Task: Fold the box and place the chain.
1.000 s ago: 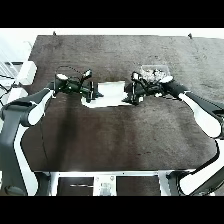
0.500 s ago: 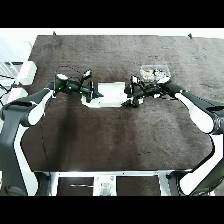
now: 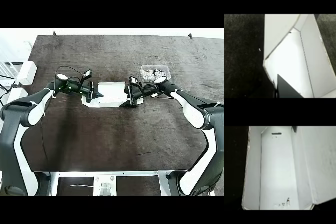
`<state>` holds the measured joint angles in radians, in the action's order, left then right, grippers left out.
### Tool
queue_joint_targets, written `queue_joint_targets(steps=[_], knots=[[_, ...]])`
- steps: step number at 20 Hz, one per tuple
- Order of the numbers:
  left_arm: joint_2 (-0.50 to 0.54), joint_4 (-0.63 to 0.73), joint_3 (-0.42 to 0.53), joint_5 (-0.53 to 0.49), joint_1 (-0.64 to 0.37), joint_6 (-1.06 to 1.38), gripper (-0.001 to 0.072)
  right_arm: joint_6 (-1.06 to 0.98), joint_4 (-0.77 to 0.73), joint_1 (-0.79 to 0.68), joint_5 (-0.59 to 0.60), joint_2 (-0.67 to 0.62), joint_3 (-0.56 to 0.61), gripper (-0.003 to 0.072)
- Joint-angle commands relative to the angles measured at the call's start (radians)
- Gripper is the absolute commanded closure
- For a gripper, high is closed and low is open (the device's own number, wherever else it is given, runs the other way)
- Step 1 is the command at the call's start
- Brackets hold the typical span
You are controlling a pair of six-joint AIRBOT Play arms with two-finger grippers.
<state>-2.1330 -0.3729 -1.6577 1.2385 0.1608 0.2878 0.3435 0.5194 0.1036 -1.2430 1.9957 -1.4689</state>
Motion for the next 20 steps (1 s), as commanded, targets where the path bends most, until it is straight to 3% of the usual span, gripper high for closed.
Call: queue_joint_targets(steps=[1,20], knots=[[0.000,0.000,0.000,0.000,0.000,0.000,0.0690,-0.006,0.001,0.001,-0.019,0.027,-0.026,-0.0011],[0.000,0.000,0.000,0.000,0.000,0.000,0.0690,-0.023,0.011,0.009,-0.051,0.040,-0.038,0.0015]])
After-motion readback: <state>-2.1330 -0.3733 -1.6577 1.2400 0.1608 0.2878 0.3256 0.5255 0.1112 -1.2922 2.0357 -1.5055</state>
